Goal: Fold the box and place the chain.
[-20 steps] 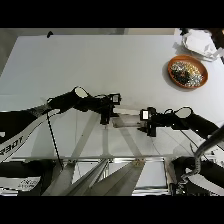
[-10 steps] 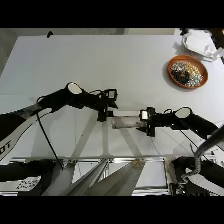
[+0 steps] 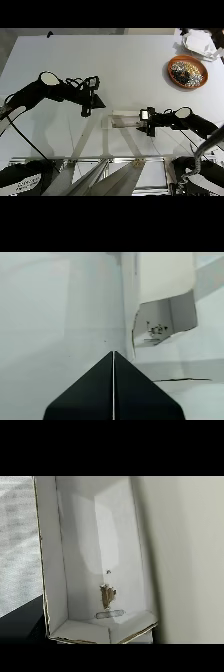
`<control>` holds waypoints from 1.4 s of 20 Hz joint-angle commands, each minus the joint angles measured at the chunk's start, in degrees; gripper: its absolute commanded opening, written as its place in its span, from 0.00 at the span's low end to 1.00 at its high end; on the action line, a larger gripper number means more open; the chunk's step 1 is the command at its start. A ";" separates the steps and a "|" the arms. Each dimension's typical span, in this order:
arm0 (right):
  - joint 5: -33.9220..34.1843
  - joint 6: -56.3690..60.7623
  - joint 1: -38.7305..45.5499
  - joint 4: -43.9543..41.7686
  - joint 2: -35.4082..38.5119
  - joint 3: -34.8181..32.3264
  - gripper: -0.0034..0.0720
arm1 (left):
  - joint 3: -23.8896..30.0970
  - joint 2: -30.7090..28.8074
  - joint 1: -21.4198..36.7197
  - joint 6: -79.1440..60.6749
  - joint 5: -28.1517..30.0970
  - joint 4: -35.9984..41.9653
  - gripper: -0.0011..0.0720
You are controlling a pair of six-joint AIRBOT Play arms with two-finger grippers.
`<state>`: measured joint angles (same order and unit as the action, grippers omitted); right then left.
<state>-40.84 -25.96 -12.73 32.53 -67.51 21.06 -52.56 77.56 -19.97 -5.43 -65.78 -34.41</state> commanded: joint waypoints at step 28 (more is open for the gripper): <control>-0.13 -0.02 0.00 0.02 0.07 0.00 0.46 | -0.07 9.86 -16.57 17.31 19.65 11.39 0.02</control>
